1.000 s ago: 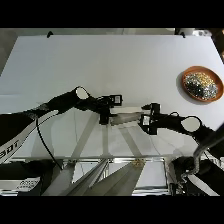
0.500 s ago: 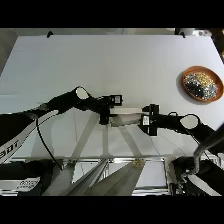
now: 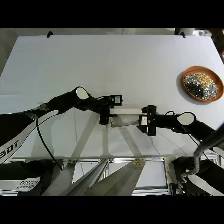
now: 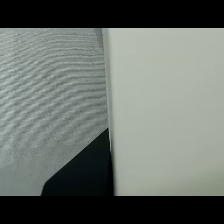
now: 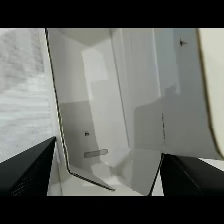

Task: Fold the box and place the chain.

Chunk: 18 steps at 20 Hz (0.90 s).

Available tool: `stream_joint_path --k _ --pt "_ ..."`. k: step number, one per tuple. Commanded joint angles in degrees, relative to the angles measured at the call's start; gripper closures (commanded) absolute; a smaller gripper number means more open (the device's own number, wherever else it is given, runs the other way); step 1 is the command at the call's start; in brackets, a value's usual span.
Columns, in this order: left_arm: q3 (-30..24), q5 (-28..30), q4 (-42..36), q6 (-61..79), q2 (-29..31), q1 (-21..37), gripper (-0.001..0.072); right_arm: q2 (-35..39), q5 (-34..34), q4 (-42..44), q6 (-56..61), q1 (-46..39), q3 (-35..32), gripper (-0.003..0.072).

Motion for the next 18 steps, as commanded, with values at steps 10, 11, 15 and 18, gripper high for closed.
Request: stream_joint_path --k 10,11,15,18 --pt "0.0 0.0 0.0 0.0 0.0 0.0 0.0698 -4.7 8.0 6.4 -2.7 -2.5 0.8 0.0009" --pt "0.0 0.0 0.0 0.0 0.0 0.0 0.0698 -4.7 8.3 6.5 -2.4 -3.1 0.8 0.0009" --pt "0.0 0.0 0.0 0.0 0.0 0.0 0.0698 -5.0 9.6 6.5 -2.1 -3.9 0.8 0.0020" --pt "0.0 0.0 0.0 0.0 0.0 0.0 0.0698 -6.0 10.4 6.5 -0.8 -3.9 0.8 0.0033"
